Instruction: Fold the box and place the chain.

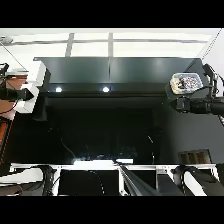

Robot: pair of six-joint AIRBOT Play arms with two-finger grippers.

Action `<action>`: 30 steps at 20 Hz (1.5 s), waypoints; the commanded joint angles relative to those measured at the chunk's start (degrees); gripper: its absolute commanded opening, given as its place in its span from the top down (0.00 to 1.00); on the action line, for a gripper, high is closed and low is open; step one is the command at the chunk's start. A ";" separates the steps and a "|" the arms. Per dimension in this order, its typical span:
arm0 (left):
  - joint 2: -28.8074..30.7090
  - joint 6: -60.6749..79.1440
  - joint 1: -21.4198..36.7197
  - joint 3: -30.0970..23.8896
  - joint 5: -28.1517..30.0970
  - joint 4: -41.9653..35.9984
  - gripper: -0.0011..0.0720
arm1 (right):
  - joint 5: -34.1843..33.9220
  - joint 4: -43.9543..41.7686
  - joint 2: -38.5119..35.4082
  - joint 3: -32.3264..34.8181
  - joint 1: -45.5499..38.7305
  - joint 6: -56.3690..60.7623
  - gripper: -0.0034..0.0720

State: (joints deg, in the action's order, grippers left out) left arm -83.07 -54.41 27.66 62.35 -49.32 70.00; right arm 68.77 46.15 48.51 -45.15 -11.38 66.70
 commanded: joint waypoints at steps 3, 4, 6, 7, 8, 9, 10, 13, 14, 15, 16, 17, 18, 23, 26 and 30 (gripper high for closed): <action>-4.48 1.53 -2.03 0.85 9.27 -1.27 0.74 | -0.48 0.00 -0.04 0.00 -0.04 1.95 0.93; -4.74 1.55 -2.49 1.07 10.93 -0.72 0.67 | -0.46 0.00 -0.04 0.00 -0.02 2.03 0.94; -4.76 -2.99 -3.02 1.75 13.40 1.92 0.18 | -0.42 0.00 -0.04 0.00 -0.02 2.58 0.93; -4.76 -5.79 -2.99 2.71 13.22 2.21 0.04 | -0.22 -0.02 -0.04 0.00 -0.02 2.58 0.93; -4.61 -6.99 -2.95 4.07 11.47 2.23 0.01 | 0.26 0.00 -0.04 0.00 -0.02 2.56 0.93; -4.33 -7.13 -2.97 5.73 8.44 2.23 0.01 | 1.11 0.00 -0.04 0.00 -0.02 2.56 0.93; -3.80 -7.15 -3.02 7.65 5.16 2.21 0.01 | 2.14 0.00 -0.04 0.00 -0.02 2.54 0.93; -0.94 -9.38 -3.30 14.60 -5.05 1.31 0.01 | 4.24 0.04 -0.04 0.00 -0.02 2.19 0.93; -0.07 -10.88 -3.39 17.40 -10.08 -0.66 0.05 | 4.70 0.37 -0.22 0.00 -0.02 -0.17 0.93; 0.59 -13.09 -3.48 19.76 -13.94 -2.69 0.22 | 4.96 1.66 -0.74 0.00 0.09 -1.90 0.94; 1.42 -15.50 -3.65 21.68 -18.05 -4.85 0.72 | 4.46 3.39 -1.66 0.00 0.09 -2.25 0.94; 2.47 -15.19 -3.93 22.45 -21.42 -6.73 0.95 | 3.56 4.28 -2.93 0.11 0.11 -2.97 0.94; 4.04 -15.04 -4.76 22.12 -23.50 -8.39 0.95 | 1.25 4.22 -4.92 0.76 0.15 -4.83 0.94; 23.15 -10.54 -17.40 0.04 -5.64 -8.96 0.95 | -24.52 4.11 -15.10 12.68 4.02 -13.81 0.94; 35.45 -1.20 -24.33 -19.04 13.00 -8.79 0.95 | -34.36 5.68 -15.08 17.64 3.98 -13.79 0.93; 44.44 -1.44 -25.88 -31.74 20.24 -9.42 0.95 | -33.00 6.40 -15.10 17.81 4.00 -13.77 0.93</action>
State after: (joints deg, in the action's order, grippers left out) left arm -45.58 -57.91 3.97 40.23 -37.47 61.17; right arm 39.24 51.81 33.87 -28.71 -7.55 53.63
